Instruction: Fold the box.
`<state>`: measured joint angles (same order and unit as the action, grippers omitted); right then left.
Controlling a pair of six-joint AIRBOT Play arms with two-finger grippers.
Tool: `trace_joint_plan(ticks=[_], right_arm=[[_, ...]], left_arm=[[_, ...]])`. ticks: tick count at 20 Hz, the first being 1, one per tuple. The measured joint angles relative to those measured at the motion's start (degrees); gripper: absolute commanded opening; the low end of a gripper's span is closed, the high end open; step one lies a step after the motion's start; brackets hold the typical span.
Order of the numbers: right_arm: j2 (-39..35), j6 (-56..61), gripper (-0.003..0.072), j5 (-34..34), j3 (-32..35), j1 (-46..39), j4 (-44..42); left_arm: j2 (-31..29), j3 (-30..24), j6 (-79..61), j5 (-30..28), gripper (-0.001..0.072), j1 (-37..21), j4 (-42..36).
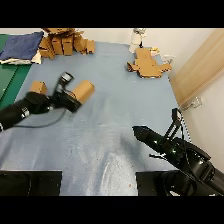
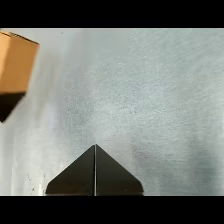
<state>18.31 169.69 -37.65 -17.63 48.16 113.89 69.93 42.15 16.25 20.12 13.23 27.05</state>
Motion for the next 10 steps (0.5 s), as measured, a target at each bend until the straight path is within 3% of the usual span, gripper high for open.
trace_joint_plan(ticks=[3, 10], right_arm=[[0.0, 0.0, 0.0004, 0.0, 0.0, 0.0, 0.5], [0.0, 0.7, 0.0004, -1.4, 0.0, -0.1, 0.8]], left_arm=[[5.2, 8.3, 5.4, 3.4, 0.0306, -7.7, 2.6], [21.7, 35.7, 28.6, 12.1, 0.0306, -19.1, 25.1]])
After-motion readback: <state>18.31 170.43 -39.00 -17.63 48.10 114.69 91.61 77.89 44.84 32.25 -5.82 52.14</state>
